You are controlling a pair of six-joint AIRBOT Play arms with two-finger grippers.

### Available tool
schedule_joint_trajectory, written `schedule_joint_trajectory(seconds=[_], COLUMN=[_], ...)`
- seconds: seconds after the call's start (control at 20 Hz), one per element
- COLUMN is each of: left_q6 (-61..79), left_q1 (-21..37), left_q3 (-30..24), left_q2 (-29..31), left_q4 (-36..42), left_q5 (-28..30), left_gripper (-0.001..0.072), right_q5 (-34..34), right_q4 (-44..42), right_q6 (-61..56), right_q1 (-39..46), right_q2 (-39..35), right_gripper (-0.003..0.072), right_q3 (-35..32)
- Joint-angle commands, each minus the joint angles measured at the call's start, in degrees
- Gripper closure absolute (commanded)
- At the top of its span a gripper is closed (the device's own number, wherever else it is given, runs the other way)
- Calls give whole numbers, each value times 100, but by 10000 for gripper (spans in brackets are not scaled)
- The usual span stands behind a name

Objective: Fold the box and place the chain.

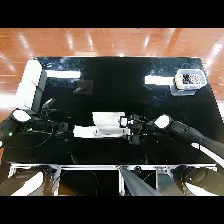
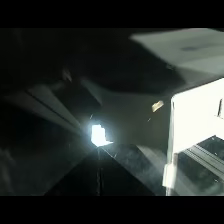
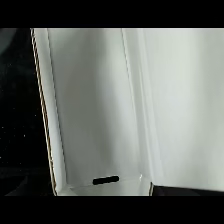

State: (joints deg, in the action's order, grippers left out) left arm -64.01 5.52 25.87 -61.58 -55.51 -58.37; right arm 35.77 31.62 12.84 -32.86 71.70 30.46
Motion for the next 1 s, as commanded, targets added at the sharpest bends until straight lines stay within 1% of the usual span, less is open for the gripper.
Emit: schedule_joint_trajectory(seconds=[0.0, 0.05, 0.15, 0.35, 0.4, 0.45, 0.5, 0.55, 0.65, 0.75, 0.85, 0.95], left_q6=[-426, -428, -433, -431, -428, -396, -254, -92, -39, -31, -125, -422], left_q1=[103, 33, -201, -861, -997, -1088, -1115, -1110, -1097, -1137, -1143, -1143], left_q3=[17, 17, 15, 17, 22, 22, 26, 35, 122, 293, 487, 627], left_q2=[-450, -527, -612, -682, -680, -680, -680, -678, -673, -647, -616, -505], left_q4=[142, 232, 409, 1113, 1259, 1351, 1436, 1554, 1757, 1773, 1738, 1674], left_q5=[-295, -365, -295, -146, -149, -149, -188, -260, -479, -599, -734, -782], left_gripper=[688, 688, 688, 685, 663, 513, 274, 144, 143, 137, 84, 84], right_q5=[22, 20, 20, 20, 20, 17, 17, 17, 17, 17, 17, 17], right_q4=[-2, -2, -2, -4, -4, -4, -4, -4, -7, -7, -4, -4], right_q6=[0, 0, 0, 0, 0, 0, 0, 0, 0, 0, 0, 0], right_q1=[-4, -4, -4, -4, -4, -4, -4, -4, -4, -4, -4, -4], right_q2=[0, 0, 0, 0, 0, 0, 0, 0, 0, 0, 0, 0], right_gripper=[108, 109, 108, 108, 108, 108, 108, 108, 108, 108, 108, 108], right_q3=[-2, 0, -2, 0, -2, -2, -2, -2, -2, -2, -2, -2])
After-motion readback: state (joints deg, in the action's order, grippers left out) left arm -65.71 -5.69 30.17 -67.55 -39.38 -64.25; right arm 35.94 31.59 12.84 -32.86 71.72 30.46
